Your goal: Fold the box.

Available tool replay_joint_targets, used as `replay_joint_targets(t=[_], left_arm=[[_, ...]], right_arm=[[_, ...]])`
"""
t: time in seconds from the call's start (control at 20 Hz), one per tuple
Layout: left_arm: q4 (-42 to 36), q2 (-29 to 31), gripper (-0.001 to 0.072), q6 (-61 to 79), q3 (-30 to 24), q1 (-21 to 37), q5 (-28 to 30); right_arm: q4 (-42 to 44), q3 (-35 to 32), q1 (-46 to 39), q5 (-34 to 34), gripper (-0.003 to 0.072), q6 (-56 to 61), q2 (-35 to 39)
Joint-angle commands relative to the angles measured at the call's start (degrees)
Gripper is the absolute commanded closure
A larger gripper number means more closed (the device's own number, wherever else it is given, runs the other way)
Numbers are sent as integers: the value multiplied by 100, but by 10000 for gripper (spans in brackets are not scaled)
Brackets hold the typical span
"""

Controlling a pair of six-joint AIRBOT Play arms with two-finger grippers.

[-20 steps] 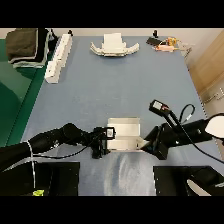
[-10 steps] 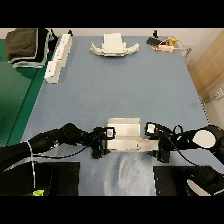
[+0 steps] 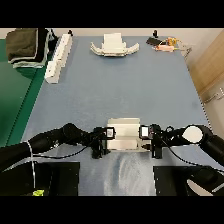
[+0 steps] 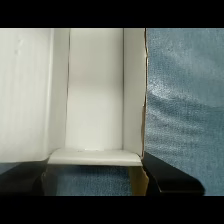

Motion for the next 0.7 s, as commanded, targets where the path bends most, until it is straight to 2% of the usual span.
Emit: replay_joint_targets(t=[0.0, 0.15, 0.4, 0.45, 0.5, 0.55, 0.65], left_arm=[[0, -2, 239, 2, 2, 0, 0], [0, -2, 239, 2, 2, 0, 0], [0, -2, 239, 2, 2, 0, 0], [0, -2, 239, 2, 2, 0, 2], [0, -2, 239, 2, 2, 0, 0], [0, -2, 239, 2, 2, 0, 0], [0, -2, 239, 2, 2, 0, 2]], right_arm=[[212, -4, 138, -48, 459, -227, -87], [203, -4, 380, -173, 531, -227, -90], [203, -4, 625, -629, 513, -229, -256], [229, -4, 671, -671, 368, -229, -317], [306, -4, 699, -691, 170, -229, -398], [391, -4, 697, -686, 88, -232, -466], [402, -4, 697, -680, 87, -227, -507]])
